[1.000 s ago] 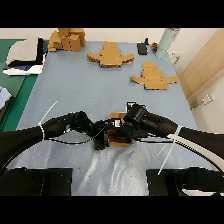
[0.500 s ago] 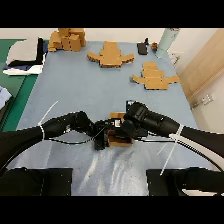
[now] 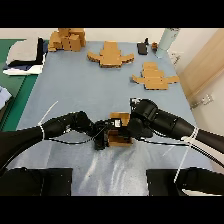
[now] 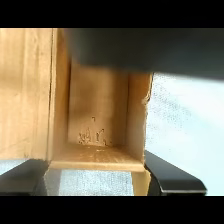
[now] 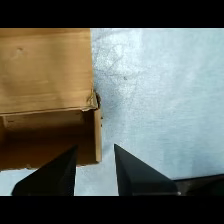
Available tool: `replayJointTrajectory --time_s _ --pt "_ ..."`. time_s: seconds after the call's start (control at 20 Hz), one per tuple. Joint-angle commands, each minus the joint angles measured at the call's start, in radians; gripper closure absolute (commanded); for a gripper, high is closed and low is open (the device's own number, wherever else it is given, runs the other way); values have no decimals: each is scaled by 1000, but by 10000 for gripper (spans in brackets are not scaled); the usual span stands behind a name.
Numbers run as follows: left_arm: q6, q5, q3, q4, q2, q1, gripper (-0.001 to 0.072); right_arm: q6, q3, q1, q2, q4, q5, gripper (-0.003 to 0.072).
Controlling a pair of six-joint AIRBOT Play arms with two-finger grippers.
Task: Fold the box.
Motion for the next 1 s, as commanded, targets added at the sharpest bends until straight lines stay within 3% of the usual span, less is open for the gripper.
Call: replayJointTrajectory --time_s 0.0,0.15,0.25,0.3,0.35,0.45,0.55,0.7,0.85,0.95 --pt "0 0 1 0 -1 0 282 0 6 0 9 -1 -38 337" --pt "0 0 1 0 -1 0 283 -1 16 0 9 -9 -40 344" --pt "0 0 1 0 -1 0 282 -7 16 0 9 -21 -68 466" --pt "0 0 1 0 -1 0 282 -7 17 0 9 -38 -92 467" --pt "0 0 1 0 0 0 282 -7 16 0 9 -60 -124 540" --pt "0 0 1 0 0 0 282 -7 16 0 9 -100 -178 567" --pt "0 0 1 0 0 0 282 -8 16 0 9 -138 -204 676" --pt "0 0 1 0 0 0 282 -57 16 -41 6 -217 -198 679" --pt "0 0 1 0 -1 0 282 -260 16 -266 5 -158 -40 681" --pt "0 0 1 0 -1 0 282 -507 16 -490 -5 80 166 681"
